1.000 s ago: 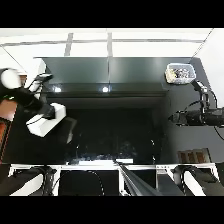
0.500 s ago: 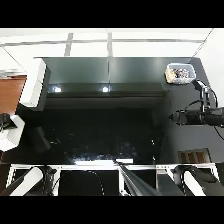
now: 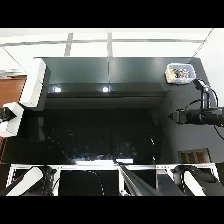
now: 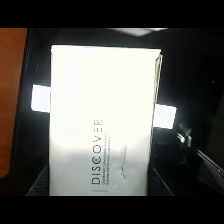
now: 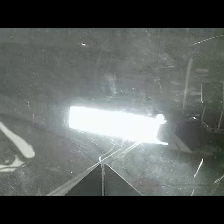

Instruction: Fold the box and place the chain.

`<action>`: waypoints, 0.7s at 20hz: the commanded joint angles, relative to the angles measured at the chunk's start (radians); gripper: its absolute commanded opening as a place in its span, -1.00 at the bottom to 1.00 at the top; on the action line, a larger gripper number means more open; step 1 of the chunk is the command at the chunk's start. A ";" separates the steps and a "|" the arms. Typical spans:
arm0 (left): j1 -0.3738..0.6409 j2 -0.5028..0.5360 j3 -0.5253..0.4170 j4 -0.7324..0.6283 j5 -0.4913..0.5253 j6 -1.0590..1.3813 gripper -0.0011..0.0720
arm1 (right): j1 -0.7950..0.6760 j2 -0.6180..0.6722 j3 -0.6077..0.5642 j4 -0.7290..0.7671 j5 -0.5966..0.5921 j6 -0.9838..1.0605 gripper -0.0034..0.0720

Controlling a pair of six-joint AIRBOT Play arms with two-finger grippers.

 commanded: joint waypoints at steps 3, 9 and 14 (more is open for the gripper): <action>-0.031 -0.051 0.000 -0.036 0.099 0.097 -0.36 | 0.000 0.000 0.000 0.002 -0.002 0.036 -0.86; -0.081 -0.131 0.000 -0.077 0.083 0.097 -0.36 | 0.000 0.000 0.000 0.002 -0.002 0.047 -0.86; -0.088 -0.161 0.005 -0.049 0.087 0.097 0.40 | 0.000 0.000 0.000 0.003 0.000 0.055 -0.86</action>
